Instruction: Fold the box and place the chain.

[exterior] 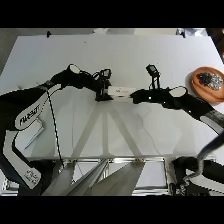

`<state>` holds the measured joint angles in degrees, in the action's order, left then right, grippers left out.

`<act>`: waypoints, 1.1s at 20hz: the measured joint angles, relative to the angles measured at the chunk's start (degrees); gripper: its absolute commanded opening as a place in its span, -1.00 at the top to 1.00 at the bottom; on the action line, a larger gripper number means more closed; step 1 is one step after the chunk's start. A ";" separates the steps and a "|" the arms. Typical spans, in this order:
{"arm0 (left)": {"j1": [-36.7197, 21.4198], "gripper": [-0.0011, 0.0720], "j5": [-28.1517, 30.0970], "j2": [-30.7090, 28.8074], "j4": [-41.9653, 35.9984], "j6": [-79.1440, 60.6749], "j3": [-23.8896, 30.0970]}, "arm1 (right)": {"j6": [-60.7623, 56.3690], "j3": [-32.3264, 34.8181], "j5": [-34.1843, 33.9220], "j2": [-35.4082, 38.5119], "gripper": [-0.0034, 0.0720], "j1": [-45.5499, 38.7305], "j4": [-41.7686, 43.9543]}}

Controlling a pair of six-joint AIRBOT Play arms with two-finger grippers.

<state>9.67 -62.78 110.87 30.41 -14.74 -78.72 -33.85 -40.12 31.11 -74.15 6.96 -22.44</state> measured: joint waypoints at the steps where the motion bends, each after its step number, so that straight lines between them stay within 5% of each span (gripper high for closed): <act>1: 0.00 0.37 0.00 0.00 0.02 -0.04 0.00 | 0.63 -0.81 -0.66 0.55 0.89 0.92 1.49; 9: 0.00 0.37 0.00 0.00 0.04 -0.24 0.00 | 0.39 -8.85 -6.10 -4.83 0.89 9.05 4.31; 22: -0.09 0.37 0.09 -0.02 0.20 -0.33 -0.02 | -5.29 -10.34 -9.09 -14.62 0.89 12.83 0.07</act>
<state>9.58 -62.70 110.85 30.61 -15.07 -78.74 -39.13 -50.46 22.02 -88.77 19.79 -22.37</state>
